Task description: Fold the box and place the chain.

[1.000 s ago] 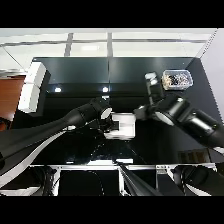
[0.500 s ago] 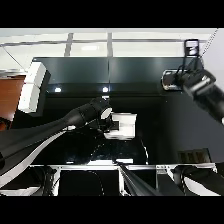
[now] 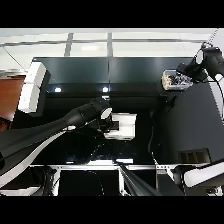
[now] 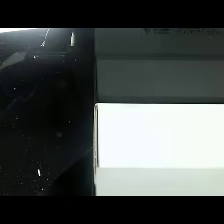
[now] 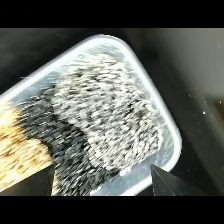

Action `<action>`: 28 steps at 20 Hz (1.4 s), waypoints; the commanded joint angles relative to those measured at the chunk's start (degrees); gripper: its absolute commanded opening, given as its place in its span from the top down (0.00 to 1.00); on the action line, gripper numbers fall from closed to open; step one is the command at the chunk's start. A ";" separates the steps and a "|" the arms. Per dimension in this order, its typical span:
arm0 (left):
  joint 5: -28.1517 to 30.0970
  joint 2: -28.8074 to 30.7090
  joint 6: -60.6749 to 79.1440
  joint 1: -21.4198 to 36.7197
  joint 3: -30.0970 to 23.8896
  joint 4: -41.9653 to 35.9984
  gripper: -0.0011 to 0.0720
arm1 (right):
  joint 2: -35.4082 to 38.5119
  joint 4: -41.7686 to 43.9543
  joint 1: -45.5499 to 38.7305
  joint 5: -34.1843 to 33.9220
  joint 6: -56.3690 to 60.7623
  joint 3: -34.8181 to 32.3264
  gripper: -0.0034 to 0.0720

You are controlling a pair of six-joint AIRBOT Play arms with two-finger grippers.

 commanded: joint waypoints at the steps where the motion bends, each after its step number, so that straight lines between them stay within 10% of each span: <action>1: -0.02 0.00 0.09 0.02 0.02 0.02 0.95 | -7.26 5.35 -2.62 4.63 -1.99 7.61 0.03; 8: -0.02 0.02 0.09 0.04 0.02 0.02 0.95 | -10.51 6.27 -4.33 0.39 -1.97 8.44 0.03; 11: -0.04 0.02 0.09 0.02 0.02 0.02 0.95 | -10.69 6.25 -4.63 0.24 -2.03 8.98 0.78; 12: -0.02 0.02 0.09 0.02 0.02 0.02 0.95 | -10.56 6.25 -4.63 0.76 -2.45 9.57 0.88; 28: 0.13 0.02 0.09 0.02 0.02 -0.17 0.95 | 21.40 6.71 -4.48 -2.05 -20.72 10.27 0.94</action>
